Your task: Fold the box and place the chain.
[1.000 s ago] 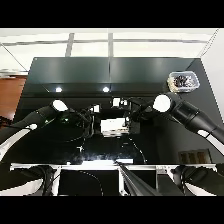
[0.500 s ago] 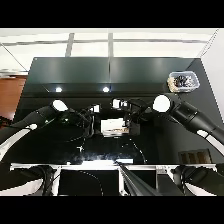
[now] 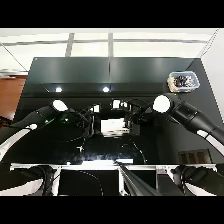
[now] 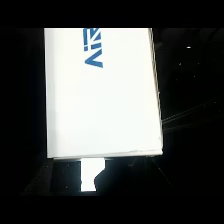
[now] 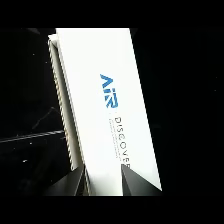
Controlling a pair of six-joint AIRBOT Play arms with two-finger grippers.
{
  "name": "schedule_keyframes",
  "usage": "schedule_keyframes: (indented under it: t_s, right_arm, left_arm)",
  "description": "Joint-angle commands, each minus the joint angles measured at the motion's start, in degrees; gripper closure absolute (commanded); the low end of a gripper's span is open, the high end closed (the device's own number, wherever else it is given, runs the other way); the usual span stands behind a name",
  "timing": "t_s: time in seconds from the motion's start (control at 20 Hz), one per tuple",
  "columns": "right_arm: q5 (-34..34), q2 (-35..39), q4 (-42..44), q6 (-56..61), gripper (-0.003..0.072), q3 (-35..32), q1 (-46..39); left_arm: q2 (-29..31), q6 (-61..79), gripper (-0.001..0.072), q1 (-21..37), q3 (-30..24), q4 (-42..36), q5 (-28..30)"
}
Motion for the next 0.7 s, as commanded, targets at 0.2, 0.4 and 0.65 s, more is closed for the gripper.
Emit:
schedule_keyframes:
  t_s: [0.2, 0.4, 0.65]
  right_arm:
    - [0.1, 0.0, 1.9, 0.2, 0.0282, 0.0, 0.0]
    - [0.1, 0.0, 1.9, 0.2, 0.0301, 0.0, 0.0]
    - [0.0, 0.0, 1.5, 0.4, 0.0416, 0.0, 0.0]
  left_arm:
    - [0.0, 0.0, 0.0248, 0.0, 0.0, 0.0, 0.0]
    - [0.0, 0.0, 0.0248, 0.0, 0.0, 0.0, 0.0]
    - [0.0, 0.0, 0.0248, 0.0, 0.0, 0.0, 0.0]
